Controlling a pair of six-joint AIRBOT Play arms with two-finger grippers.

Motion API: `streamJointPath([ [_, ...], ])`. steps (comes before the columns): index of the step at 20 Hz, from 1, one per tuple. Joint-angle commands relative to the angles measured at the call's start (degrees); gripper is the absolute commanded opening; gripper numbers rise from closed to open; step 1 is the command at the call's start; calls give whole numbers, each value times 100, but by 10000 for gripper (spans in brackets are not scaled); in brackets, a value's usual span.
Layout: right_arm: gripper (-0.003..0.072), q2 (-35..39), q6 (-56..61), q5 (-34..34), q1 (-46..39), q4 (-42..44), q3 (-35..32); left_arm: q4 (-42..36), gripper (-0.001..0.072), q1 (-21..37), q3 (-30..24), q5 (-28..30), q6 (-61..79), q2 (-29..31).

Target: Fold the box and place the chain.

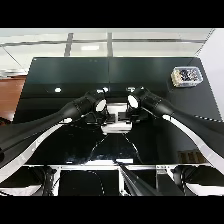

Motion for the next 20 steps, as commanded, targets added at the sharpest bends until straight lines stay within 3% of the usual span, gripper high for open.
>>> streamJointPath([
  [1, 147, -52, -57, 28, 2, 35, 4, 2, 30, 0, 4, 2, -2, -2],
  [3, 12, -55, -55, 28, 2, 26, 4, 0, 29, 0, 4, 4, -2, -2],
  [7, 15, -37, -133, 57, 2, 17, 4, 2, 29, 0, 4, 4, -2, -2],
  [8, 84, -15, -192, 144, 2, 33, 9, 2, 30, 0, 4, 0, -2, -2],
  [9, 295, 11, -208, 278, -9, 4, 44, 2, 30, 0, 4, 4, -2, -2],
  [10, 333, 44, -304, 411, -15, -15, 109, 0, 30, 0, 4, 4, -2, -2],
  [16, 333, 1141, -1451, 577, -114, -356, 476, 0, 30, 0, 4, -4, -2, -2],
  [20, 333, 2234, -1488, 306, -546, -2218, 509, 7, 30, 2, 4, -17, -2, -2],
])
